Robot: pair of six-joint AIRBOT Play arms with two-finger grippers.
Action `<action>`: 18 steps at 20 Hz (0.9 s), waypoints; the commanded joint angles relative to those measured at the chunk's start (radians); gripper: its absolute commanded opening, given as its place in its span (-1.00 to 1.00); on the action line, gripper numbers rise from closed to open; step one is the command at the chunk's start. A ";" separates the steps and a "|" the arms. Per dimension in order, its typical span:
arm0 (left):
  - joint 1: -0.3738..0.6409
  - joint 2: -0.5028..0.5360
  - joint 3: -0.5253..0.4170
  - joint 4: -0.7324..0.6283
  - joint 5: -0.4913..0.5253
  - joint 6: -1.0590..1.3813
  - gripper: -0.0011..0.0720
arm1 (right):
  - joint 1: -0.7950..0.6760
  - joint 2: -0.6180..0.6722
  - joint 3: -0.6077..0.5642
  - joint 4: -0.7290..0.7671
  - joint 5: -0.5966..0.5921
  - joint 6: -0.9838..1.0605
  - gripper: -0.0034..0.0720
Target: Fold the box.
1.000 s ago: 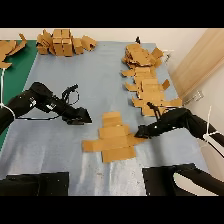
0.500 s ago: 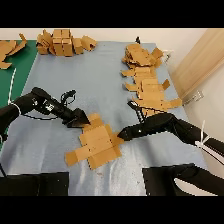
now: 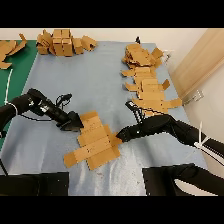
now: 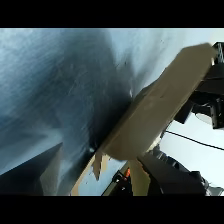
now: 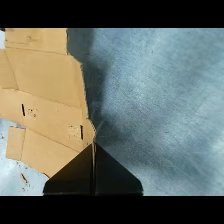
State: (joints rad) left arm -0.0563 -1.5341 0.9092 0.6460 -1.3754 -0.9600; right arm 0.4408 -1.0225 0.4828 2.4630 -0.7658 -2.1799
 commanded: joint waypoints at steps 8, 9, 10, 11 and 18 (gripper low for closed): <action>-0.092 -0.033 0.000 -0.137 0.048 0.093 0.66 | 0.002 0.000 0.000 -0.006 0.006 0.010 -0.90; -0.103 -0.040 0.000 -0.138 0.061 0.101 0.66 | 0.002 0.000 0.000 -0.006 0.006 0.010 -0.91; -0.109 -0.041 0.000 -0.146 0.074 0.110 0.66 | 0.002 0.000 0.000 -0.006 0.006 0.010 -0.90; -0.112 -0.041 0.000 -0.166 0.080 0.132 0.66 | 0.002 0.000 0.000 -0.006 0.006 0.011 -0.90; -0.111 -0.041 0.000 -0.198 0.003 0.243 -0.34 | 0.002 0.000 0.000 -0.007 0.006 0.026 -0.90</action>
